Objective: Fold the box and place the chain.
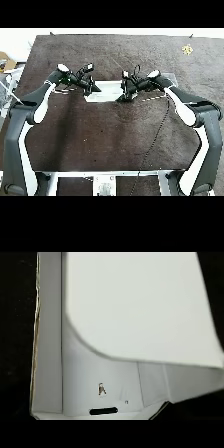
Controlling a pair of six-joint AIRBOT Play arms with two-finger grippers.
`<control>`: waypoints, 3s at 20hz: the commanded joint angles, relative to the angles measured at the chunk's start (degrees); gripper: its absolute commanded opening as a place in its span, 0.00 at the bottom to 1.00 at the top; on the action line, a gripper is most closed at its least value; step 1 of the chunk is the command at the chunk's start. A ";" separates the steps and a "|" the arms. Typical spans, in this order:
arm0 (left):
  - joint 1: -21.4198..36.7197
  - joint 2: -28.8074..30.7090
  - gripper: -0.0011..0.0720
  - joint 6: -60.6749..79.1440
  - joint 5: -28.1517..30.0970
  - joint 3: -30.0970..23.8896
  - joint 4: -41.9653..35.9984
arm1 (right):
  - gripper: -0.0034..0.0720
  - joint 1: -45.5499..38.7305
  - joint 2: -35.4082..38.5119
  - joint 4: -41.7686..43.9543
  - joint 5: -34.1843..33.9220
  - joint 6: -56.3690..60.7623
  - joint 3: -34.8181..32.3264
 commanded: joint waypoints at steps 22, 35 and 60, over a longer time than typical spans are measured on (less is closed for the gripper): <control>-0.02 0.00 0.03 0.02 0.00 0.00 0.02 | 0.79 1.22 -2.36 0.02 -2.34 -0.76 0.72; -0.02 0.00 0.03 0.04 0.00 0.00 0.02 | 0.62 1.20 -2.40 -0.63 -1.90 -0.79 0.72; -0.02 0.04 0.03 0.02 0.22 0.02 -0.42 | 0.63 1.22 -2.40 -0.61 -1.92 -0.76 0.72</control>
